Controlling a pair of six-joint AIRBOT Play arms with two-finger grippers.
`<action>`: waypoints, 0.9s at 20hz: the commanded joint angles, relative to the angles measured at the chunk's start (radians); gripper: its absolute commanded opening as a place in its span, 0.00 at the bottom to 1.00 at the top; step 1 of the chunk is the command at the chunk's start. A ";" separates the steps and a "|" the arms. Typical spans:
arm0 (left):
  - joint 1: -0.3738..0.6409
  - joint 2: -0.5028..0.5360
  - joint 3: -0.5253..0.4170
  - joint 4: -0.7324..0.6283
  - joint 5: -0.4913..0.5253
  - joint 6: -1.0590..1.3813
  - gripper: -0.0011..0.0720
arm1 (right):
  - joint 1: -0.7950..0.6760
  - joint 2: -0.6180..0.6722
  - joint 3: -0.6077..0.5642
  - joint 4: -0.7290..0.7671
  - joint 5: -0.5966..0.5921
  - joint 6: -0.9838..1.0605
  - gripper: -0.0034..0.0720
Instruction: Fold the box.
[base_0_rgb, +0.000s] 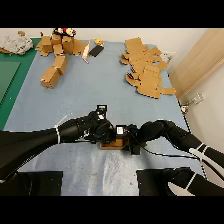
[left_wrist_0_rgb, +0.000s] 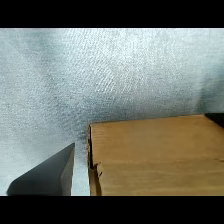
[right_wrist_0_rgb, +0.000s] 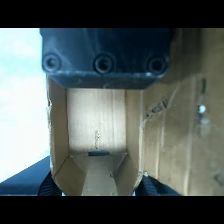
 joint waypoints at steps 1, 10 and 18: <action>0.000 -0.002 0.001 0.003 0.002 -0.007 0.54 | 0.000 0.001 0.000 0.000 0.001 0.001 0.71; -0.013 -0.017 0.003 -0.003 -0.011 -0.007 0.40 | 0.000 0.001 0.000 0.000 0.001 0.001 0.71; -0.019 -0.017 0.003 -0.006 -0.009 -0.004 0.03 | 0.000 0.000 0.000 0.000 0.001 0.001 0.71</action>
